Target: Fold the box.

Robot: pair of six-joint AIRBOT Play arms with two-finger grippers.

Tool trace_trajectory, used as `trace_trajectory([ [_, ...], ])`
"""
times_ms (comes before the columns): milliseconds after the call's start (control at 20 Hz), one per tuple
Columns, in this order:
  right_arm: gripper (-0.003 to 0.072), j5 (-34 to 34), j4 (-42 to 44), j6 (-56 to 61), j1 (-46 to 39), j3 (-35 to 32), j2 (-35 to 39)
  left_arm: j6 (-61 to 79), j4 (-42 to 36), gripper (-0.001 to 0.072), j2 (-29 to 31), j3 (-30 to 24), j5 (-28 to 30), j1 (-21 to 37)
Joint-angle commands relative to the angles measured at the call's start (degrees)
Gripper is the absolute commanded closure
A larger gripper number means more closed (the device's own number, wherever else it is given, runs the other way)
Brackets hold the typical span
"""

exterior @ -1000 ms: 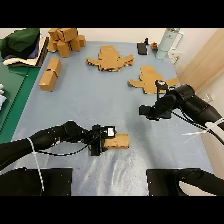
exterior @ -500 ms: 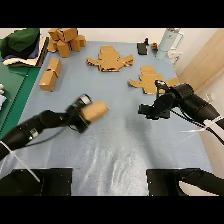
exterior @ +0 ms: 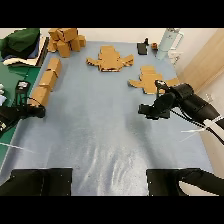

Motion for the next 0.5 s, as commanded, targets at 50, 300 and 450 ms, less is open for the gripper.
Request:
trace_trajectory([
  [50,0.0679,0.00,0.02,0.02,0.02,0.04,-0.04,-0.90,0.59,0.0224,-7.45,4.24,2.93,1.90],
  [300,0.0679,0.00,0.02,0.02,0.02,0.04,-0.04,-0.90,0.24,0.0224,-17.55,12.85,2.95,-2.51],
  [450,0.0679,0.00,0.02,0.02,0.02,0.04,-0.04,-0.92,0.20,0.0224,-22.58,18.23,3.87,-4.04],
])
